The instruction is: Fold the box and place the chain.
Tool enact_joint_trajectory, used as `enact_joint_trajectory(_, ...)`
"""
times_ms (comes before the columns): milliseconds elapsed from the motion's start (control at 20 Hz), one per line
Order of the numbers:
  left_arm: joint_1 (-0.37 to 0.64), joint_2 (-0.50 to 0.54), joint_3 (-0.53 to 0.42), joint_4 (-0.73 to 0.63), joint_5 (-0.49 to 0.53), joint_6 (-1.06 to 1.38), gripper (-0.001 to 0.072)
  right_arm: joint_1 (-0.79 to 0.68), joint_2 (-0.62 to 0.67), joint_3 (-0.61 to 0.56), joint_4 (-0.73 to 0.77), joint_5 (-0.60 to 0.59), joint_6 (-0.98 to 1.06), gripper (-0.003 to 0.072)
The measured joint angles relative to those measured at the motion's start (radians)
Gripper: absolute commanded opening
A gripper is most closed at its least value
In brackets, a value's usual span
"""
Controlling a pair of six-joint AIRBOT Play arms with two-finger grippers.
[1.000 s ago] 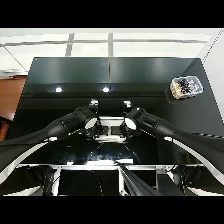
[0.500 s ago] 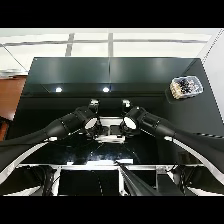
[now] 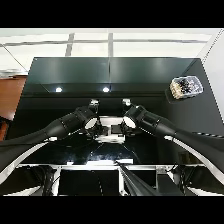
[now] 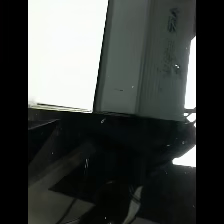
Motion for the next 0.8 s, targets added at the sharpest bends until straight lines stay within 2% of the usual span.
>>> enact_joint_trajectory(50,0.0,0.0,0.0,0.0,0.0,0.0,0.0031,0.0,-0.001,0.002,-0.006,0.006,0.004,0.0231)
enact_joint_trajectory(100,0.0,0.0,0.0,0.0,0.0,0.0,0.0032,0.0,-0.003,0.003,-0.012,0.012,0.005,0.0148)
enact_joint_trajectory(150,0.0,0.0,0.0,0.0,0.0,0.0,0.0032,0.0,-0.005,0.005,-0.013,0.014,0.008,0.0134)
enact_joint_trajectory(800,0.0,0.0,0.0,-0.001,0.001,-0.001,0.0031,0.005,-0.038,0.008,-0.017,0.025,0.021,0.0128)
